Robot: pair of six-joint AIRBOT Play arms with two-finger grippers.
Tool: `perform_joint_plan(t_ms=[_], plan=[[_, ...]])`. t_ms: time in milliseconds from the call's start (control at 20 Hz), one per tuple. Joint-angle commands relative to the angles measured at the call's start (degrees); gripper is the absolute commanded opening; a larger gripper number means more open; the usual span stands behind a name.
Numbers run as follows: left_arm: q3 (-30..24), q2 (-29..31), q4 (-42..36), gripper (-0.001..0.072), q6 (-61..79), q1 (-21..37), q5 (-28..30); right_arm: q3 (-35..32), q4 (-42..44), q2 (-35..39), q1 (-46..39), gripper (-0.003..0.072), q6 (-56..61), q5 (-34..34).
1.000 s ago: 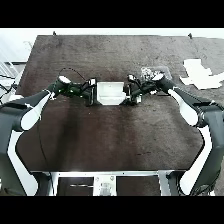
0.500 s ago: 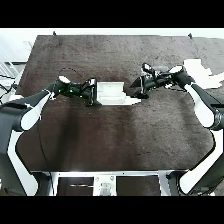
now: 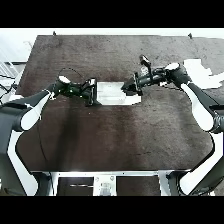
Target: Fold the box and place the chain.
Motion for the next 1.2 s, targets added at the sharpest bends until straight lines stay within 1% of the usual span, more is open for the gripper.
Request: perform_joint_plan(t_ms=[0, 150, 300, 750, 800, 900, 950, 1000, 1150], plan=[[0.0, 0.0, 0.0, 0.0623, 0.0, 0.0, 0.0, 0.0, 1.0, 0.0, 1.8, 0.0014, 4.0, -10.1], [0.0, 0.0, 0.0, 0.0623, 0.0, 0.0, 0.0, 0.0, 0.6, -1.0, 2.0, 0.0013, 9.0, -19.3], [0.0, 0.0, 0.0, 0.0623, 0.0, 0.0, 0.0, 0.0, -1.2, -2.8, 2.1, 0.0013, 10.4, -21.9], [0.0, 0.0, 0.0, 0.0623, 0.0, 0.0, 0.0, 0.0, -2.2, -5.9, 2.2, 0.0017, 11.5, -22.0], [0.0, 0.0, 0.0, 0.0623, 0.0, 0.0, 0.0, 0.0, -2.2, -5.9, 2.2, 0.0061, 11.4, -22.0], [0.0, 0.0, 0.0, 0.0623, 0.0, 0.0, 0.0, 0.4, -1.9, -5.9, 2.1, 0.0057, 11.0, -21.9], [0.0, 0.0, 0.0, 0.0623, 0.0, 0.0, 0.0, 0.9, -2.0, -5.5, 2.1, 0.0051, 11.0, -21.8], [0.0, 0.0, 0.0, 0.0623, 0.0, 0.0, 0.0, 1.0, -2.0, -4.4, 1.9, 0.0021, 11.0, -21.6], [0.0, 0.0, 0.0, 0.0623, 0.0, 0.0, 0.0, 1.0, -4.2, 0.5, 1.2, 0.0015, 10.4, -16.9]])
